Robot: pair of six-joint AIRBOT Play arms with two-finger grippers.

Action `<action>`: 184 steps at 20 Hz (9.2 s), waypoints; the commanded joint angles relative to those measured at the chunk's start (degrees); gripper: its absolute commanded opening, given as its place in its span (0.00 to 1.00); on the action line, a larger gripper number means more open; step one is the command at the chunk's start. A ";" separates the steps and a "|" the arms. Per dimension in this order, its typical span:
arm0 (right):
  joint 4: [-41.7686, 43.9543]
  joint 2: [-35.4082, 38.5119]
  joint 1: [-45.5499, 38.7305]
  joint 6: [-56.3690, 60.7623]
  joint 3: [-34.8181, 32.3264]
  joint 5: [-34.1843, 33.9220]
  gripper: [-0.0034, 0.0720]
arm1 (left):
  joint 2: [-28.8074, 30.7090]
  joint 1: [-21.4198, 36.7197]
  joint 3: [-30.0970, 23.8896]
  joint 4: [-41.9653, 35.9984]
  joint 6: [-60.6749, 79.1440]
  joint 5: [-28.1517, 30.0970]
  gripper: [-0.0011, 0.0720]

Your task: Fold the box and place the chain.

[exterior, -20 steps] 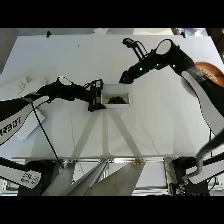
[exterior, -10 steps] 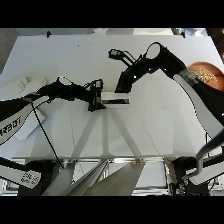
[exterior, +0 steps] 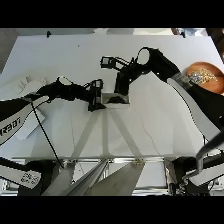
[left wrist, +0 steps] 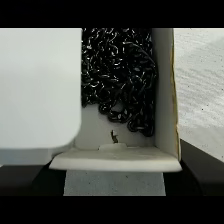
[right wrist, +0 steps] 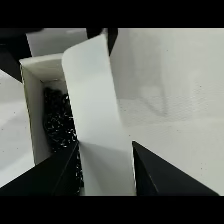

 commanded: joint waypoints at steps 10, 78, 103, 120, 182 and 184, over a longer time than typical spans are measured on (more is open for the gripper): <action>0.04 4.00 1.16 0.59 -0.02 6.86 0.50 | 0.00 0.00 0.00 0.00 -0.04 -0.02 0.31; 18.67 4.87 0.46 25.77 -8.17 -2.78 0.07 | 0.00 0.00 0.00 -0.02 -0.04 -0.02 0.31; 22.34 19.58 -5.09 27.04 -30.03 -21.14 0.07 | 0.00 0.00 0.00 -0.02 -0.04 -0.02 0.31; 22.86 23.15 -6.16 26.95 -36.35 -21.31 0.07 | 0.00 0.00 0.00 -0.02 -0.04 -0.02 0.31; -14.64 43.32 -28.41 41.09 -34.95 -26.18 0.07 | 6.03 23.93 -0.02 55.10 -97.92 27.34 0.58; -14.62 43.32 -28.41 41.09 -34.95 -26.18 0.07 | 6.19 23.93 0.00 54.31 -97.96 26.75 0.97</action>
